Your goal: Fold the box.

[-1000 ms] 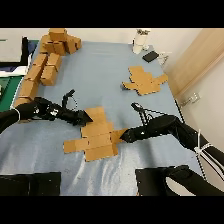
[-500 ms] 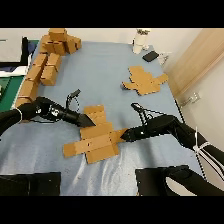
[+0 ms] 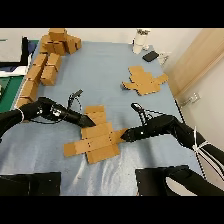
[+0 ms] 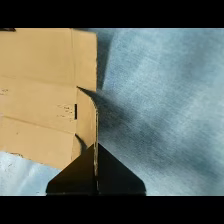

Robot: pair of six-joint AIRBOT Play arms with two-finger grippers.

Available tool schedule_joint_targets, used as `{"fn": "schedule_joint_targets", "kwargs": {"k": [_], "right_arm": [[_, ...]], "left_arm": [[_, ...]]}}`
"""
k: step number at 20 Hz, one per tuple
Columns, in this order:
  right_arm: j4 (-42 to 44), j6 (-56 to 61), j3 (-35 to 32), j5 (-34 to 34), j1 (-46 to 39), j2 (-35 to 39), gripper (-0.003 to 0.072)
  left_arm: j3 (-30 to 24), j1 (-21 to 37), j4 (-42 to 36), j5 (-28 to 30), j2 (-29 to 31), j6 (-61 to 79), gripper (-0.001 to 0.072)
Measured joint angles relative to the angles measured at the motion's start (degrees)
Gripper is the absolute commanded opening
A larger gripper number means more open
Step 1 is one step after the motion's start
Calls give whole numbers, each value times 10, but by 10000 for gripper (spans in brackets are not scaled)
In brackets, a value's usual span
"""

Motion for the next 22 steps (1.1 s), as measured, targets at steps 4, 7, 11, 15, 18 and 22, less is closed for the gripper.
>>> {"fn": "schedule_joint_targets", "kwargs": {"k": [4, 7, 11, 15, 18, 22], "right_arm": [[0, 0, 0, 0, 0, 0, 2], [0, 0, 0, -1, 0, 0, 2], [-1, 0, 0, -4, 0, 0, 65], [-5, 1, 2, 3, 0, 0, 387], [-48, 48, 29, 11, -17, 0, 388], [-140, 132, 107, -10, -56, 2, 368]], "left_arm": [[4, 0, -6, 7, 0, 2, 335], [10, 2, -7, 11, 0, 2, 86], [12, 4, 6, 7, 0, 7, 10], [22, 1, 14, -4, 1, 18, 8], [39, -19, 16, 1, 14, 43, 8], [46, -71, 16, 43, 51, 110, 7]]}}
